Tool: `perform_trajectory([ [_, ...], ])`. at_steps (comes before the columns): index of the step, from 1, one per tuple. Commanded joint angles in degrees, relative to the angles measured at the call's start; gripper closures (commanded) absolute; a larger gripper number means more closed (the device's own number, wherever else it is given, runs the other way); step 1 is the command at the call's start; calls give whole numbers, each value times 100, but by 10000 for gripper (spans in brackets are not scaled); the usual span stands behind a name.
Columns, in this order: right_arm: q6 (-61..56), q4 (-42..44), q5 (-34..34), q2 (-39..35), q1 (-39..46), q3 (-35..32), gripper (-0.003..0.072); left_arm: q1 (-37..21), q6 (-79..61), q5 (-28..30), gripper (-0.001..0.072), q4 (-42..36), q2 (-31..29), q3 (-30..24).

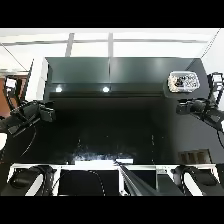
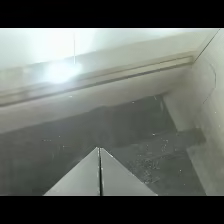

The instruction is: Fold the box and place the chain.

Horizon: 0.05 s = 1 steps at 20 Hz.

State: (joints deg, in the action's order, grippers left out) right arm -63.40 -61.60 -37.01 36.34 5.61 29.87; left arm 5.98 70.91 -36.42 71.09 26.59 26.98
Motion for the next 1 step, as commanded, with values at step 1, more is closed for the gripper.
perform_trajectory([
  [1,0,2,0,-4,-2,-2,673,0,-2,7,683,2,-7,-2],
])
